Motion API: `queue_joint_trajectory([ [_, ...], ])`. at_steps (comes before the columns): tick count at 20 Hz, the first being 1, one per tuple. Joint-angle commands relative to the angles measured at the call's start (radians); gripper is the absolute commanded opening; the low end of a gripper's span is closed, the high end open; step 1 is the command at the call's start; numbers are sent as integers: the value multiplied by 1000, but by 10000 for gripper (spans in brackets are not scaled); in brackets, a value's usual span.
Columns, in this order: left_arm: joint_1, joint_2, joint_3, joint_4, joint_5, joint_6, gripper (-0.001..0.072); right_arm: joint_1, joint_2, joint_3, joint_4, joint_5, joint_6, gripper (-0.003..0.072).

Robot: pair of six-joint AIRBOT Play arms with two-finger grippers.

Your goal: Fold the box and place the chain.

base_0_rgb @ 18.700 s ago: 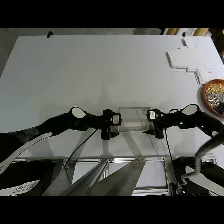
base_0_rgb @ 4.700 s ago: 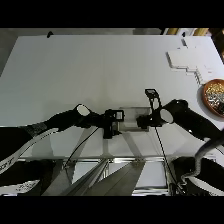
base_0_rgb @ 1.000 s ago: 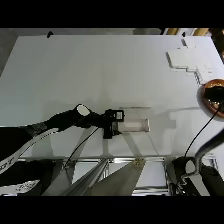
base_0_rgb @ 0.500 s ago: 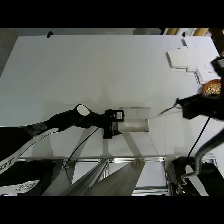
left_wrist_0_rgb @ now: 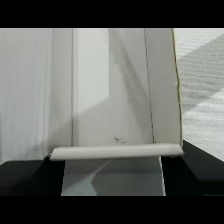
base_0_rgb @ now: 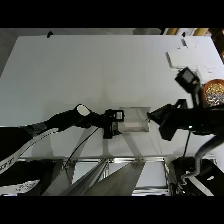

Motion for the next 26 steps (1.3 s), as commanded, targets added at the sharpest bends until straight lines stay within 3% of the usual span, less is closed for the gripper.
queue_joint_trajectory([
  [1,0,0,0,0,0,0,253,113,-64,-21,10,-79,0,17],
  [6,0,0,0,0,0,0,253,208,-185,-76,7,-156,0,17],
  [15,0,0,0,0,0,0,253,210,-319,-177,-6,-297,-4,20],
  [16,0,0,0,0,0,0,253,210,-320,-177,-13,-303,-5,67],
  [18,0,0,0,0,0,0,253,200,-306,-176,-19,-286,-37,224],
  [23,0,0,1,0,0,0,253,28,-168,-115,-21,-119,-241,216],
  [26,0,0,1,0,0,0,253,-153,-84,-114,-23,-16,-618,216],
])
